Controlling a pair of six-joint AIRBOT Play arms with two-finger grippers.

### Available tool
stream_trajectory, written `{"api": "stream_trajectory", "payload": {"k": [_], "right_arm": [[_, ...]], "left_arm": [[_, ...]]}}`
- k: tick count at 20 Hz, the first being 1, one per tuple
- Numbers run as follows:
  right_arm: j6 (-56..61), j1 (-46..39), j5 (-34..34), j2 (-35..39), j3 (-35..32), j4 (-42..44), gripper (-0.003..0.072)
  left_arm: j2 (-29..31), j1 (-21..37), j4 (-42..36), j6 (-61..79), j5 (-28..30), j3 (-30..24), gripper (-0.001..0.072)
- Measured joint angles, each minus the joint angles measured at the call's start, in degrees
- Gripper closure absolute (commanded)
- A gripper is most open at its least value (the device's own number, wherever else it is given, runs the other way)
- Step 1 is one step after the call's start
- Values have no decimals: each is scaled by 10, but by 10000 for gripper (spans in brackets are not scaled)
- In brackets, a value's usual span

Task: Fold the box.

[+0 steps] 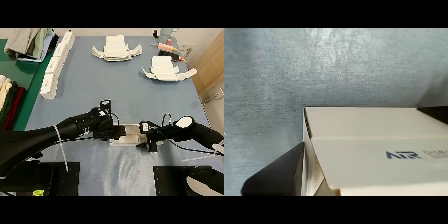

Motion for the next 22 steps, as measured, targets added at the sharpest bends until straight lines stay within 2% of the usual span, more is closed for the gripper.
{"api": "stream_trajectory", "payload": {"k": [9, 14, 17, 18, 19, 20, 22], "right_arm": [[0, 0, 1, 0, 0, 0, 176], [0, 0, 1, 0, 0, 0, 176], [0, 0, 1, 0, 0, 0, 176], [0, 0, 1, 0, 0, 0, 176], [0, 0, 1, 0, 0, 0, 176], [0, 0, 1, 0, 0, 0, 176], [0, 0, 1, 0, 0, 0, 176]], "left_arm": [[-43, -1, 7, -13, -29, 30, 463], [-71, -24, 45, -39, -80, 68, 465], [-87, -35, 66, -50, -108, 87, 494], [-90, -37, 71, -54, -113, 90, 579], [-94, -39, 75, -56, -120, 92, 606], [-96, -40, 77, -58, -124, 94, 694], [-99, -43, 81, -63, -128, 96, 694]]}}
